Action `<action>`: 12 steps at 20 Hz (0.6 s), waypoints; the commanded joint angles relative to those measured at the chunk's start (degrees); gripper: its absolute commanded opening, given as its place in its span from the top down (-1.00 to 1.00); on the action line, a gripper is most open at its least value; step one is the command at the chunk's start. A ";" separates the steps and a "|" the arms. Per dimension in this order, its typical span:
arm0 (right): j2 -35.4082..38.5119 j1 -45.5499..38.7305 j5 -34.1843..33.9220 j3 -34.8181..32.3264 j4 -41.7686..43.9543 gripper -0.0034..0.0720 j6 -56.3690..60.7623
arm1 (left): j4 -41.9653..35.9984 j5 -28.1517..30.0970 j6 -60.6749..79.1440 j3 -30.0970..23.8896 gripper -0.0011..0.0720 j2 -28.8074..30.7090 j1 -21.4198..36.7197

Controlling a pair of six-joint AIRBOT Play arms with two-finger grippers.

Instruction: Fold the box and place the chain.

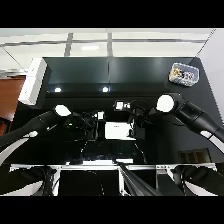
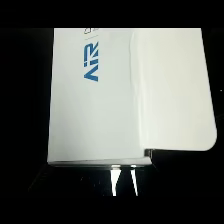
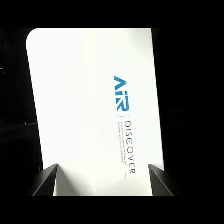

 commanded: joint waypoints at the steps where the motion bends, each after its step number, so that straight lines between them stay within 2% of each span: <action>1: 0.52 0.22 0.44 0.22 -0.50 -0.85 -0.20 | 0.00 -0.02 0.02 0.02 -0.12 -0.04 -0.02; 11: 1.42 1.44 -0.94 0.31 -5.57 -0.85 -1.92 | 0.00 -0.02 0.00 0.02 -0.12 -0.04 -0.02; 12: 1.42 1.44 -1.33 0.31 -5.79 -0.65 -1.92 | 0.00 -0.02 0.00 0.02 -0.12 -0.04 -0.02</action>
